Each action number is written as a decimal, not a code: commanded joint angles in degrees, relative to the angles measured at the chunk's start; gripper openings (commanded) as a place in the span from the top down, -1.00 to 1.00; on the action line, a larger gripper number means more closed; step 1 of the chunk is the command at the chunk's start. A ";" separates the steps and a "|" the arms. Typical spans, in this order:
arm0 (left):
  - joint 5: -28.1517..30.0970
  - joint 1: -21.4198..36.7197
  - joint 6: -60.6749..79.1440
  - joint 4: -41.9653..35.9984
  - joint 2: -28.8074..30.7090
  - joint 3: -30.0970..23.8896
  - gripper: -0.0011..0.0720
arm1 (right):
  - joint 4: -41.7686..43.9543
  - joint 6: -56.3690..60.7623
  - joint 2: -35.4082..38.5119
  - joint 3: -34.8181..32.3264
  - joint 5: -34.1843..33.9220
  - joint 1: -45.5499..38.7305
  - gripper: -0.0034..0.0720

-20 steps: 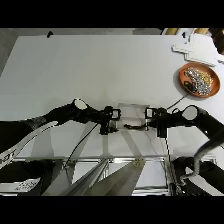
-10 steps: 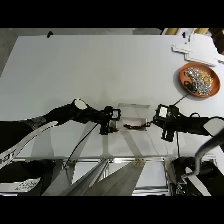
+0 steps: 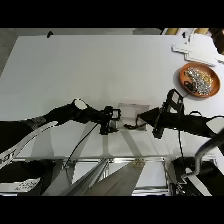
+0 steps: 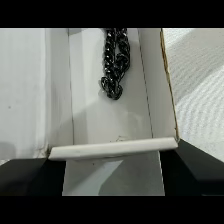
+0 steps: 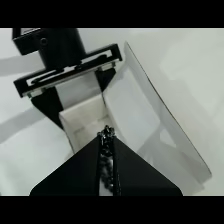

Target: Fold the box and place the chain.

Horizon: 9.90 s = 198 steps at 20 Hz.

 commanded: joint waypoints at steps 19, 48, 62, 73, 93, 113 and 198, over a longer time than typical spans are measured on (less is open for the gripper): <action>0.02 0.02 0.00 0.02 0.02 -0.02 0.40 | -43.93 10.82 -15.39 22.36 11.72 -4.92 0.49; 0.02 0.02 0.00 0.02 0.02 -0.02 0.40 | -46.27 46.36 -32.52 16.59 1.60 -0.74 -0.06; 0.02 0.04 0.00 0.02 0.02 -0.02 0.40 | -48.59 62.34 -32.57 14.14 2.25 2.54 0.12; 0.02 0.02 0.02 0.02 0.02 -0.02 0.40 | -47.91 62.34 -32.57 13.64 0.15 2.54 0.71; 0.02 0.04 0.00 0.02 0.02 -0.02 0.40 | -24.04 54.49 6.36 13.64 13.03 3.26 0.86; 0.02 0.02 0.00 0.02 0.02 -0.02 0.40 | -30.56 63.36 -15.04 13.73 -10.16 27.15 0.39; 0.04 0.02 0.02 0.00 0.02 -0.02 0.40 | -40.35 66.77 -13.70 22.99 8.09 21.16 0.28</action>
